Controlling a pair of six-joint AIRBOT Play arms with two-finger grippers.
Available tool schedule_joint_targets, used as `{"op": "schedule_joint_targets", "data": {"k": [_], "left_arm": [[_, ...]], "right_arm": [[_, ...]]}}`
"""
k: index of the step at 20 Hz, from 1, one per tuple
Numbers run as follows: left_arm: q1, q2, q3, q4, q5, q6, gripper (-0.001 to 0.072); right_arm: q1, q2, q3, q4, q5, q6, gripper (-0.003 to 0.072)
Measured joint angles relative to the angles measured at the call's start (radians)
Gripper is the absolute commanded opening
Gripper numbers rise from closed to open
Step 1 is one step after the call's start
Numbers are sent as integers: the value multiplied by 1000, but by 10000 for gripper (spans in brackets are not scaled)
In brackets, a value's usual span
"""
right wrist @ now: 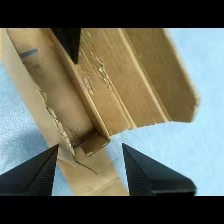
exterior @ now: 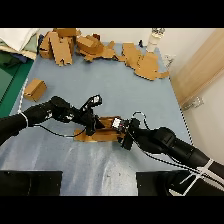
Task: Fold the box.
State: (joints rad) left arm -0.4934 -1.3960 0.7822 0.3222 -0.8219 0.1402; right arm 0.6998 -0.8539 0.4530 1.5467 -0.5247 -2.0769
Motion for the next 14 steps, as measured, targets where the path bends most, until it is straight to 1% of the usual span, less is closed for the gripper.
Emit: {"op": "schedule_joint_targets", "data": {"k": [2,5,9,11,14], "left_arm": [[0,0,0,0,-1,0,14],[0,0,0,0,-1,0,14],[0,0,0,0,-1,0,15],[0,0,0,0,-1,0,15],[0,0,0,0,-1,0,15]], "right_arm": [[-31,0,0,99,0,-119,615],[-77,0,0,204,-16,-259,615],[-140,-3,4,357,-79,-433,615],[-161,-16,13,414,-103,-504,615],[-175,-67,43,458,-125,-587,615]]}}
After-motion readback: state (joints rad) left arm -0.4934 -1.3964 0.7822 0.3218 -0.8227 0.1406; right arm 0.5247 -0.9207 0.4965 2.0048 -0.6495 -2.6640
